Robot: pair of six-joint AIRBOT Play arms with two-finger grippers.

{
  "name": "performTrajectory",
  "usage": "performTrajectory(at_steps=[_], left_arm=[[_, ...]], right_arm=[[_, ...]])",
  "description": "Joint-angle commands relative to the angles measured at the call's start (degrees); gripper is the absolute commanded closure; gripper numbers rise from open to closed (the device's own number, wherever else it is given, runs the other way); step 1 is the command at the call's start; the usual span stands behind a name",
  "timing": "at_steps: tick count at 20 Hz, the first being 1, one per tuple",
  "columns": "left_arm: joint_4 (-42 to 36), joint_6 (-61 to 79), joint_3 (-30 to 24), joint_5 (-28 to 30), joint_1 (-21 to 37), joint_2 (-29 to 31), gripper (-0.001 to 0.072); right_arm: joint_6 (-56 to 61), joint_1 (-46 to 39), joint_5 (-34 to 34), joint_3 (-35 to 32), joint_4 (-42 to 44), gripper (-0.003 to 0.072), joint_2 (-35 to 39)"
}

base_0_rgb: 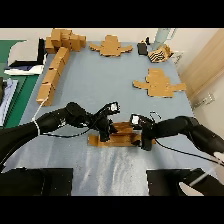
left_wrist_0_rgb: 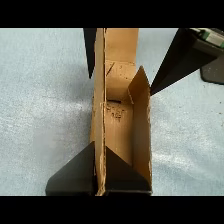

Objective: Fold the box.

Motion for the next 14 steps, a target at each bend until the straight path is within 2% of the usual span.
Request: performTrajectory(at_steps=[1, 4, 14], left_arm=[[0.02, 0.00, 0.04, 0.02, -0.04, 0.02, 0.0695], [0.02, 0.00, 0.04, -0.04, -0.04, 0.02, 0.0695], [0.02, 0.00, 0.04, 0.02, -0.04, 0.02, 0.0695]], right_arm=[[-8.26, -2.12, -3.85, 2.45, 4.15, -0.0034, -6.60], [-8.15, -2.10, -2.91, 2.45, 4.11, -0.0034, -10.12], [-7.61, -2.10, -1.49, 2.45, 3.67, -0.0022, -9.97]])
